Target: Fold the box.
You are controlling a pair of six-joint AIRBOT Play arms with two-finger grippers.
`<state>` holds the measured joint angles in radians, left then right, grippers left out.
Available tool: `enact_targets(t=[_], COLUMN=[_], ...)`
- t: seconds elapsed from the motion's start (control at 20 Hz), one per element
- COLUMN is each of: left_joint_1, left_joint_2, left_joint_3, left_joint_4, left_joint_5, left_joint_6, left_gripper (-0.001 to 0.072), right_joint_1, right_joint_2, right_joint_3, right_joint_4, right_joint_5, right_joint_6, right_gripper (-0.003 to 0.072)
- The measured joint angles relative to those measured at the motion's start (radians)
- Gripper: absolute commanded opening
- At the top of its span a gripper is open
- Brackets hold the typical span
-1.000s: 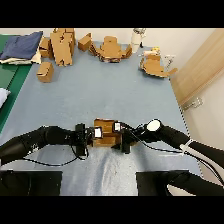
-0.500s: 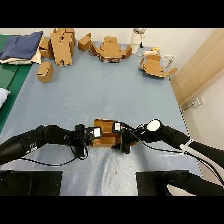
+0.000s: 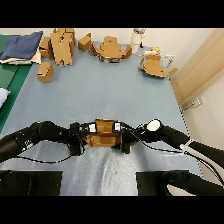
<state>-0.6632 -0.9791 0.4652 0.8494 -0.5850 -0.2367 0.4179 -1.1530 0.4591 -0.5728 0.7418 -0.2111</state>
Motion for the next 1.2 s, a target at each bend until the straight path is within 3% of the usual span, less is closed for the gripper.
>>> enact_targets(t=[0.4,0.85,1.2], left_joint_1=[-0.043,-0.048,-0.048], left_joint_2=[-0.019,-0.043,-0.113], left_joint_3=[0.008,0.047,0.069], left_joint_4=[-0.005,-0.008,-0.02], left_joint_5=[0.095,-0.021,0.019], left_joint_6=[0.01,0.012,0.029], left_gripper=[0.0165,0.0164,0.0164], right_joint_1=[0.0,0.0,0.0], right_joint_2=[0.0,0.0,0.0], right_joint_3=[0.0,0.0,0.0], right_joint_4=[0.0,0.0,0.0], right_joint_5=[0.0,0.0,0.0], right_joint_6=[0.0,0.0,0.0], right_gripper=[0.0578,0.0578,0.0578])
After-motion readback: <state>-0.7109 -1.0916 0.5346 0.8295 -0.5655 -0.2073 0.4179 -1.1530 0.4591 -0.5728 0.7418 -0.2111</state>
